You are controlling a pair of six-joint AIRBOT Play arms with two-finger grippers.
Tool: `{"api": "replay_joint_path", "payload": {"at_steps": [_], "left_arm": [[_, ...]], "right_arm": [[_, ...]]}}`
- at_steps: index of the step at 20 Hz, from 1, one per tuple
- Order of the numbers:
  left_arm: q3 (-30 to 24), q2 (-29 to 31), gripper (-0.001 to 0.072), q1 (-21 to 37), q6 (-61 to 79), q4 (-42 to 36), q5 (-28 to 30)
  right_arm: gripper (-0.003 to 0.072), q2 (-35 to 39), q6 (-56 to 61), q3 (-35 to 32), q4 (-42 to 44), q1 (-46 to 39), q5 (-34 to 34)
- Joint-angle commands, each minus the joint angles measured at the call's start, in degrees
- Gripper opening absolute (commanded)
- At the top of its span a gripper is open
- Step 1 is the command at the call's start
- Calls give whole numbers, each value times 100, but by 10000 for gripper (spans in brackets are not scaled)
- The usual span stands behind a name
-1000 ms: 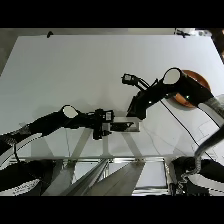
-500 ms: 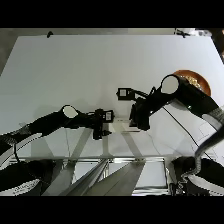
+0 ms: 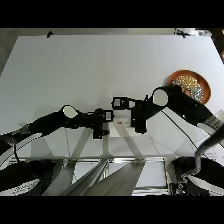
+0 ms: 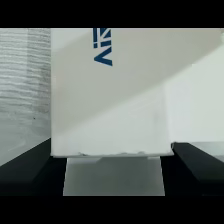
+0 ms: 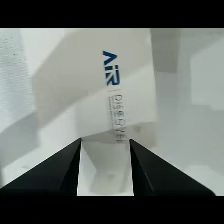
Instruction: Fold the box and place the chain.
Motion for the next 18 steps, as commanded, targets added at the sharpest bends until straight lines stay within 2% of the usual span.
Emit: {"api": "replay_joint_path", "payload": {"at_steps": [1, 8, 10, 18], "left_arm": [[2, -2, 73, 0, -2, 0, 7], [2, -2, 73, 0, -2, 0, 7], [2, -2, 73, 0, -2, 0, 7], [2, -2, 73, 0, -2, 2, 7]], "right_arm": [[347, 122, 326, -7, -376, 166, -195], [362, 570, 321, -11, 164, 774, -289], [415, 564, 323, -22, 157, 999, -476], [415, 542, 682, -208, -345, 1036, -632]]}}
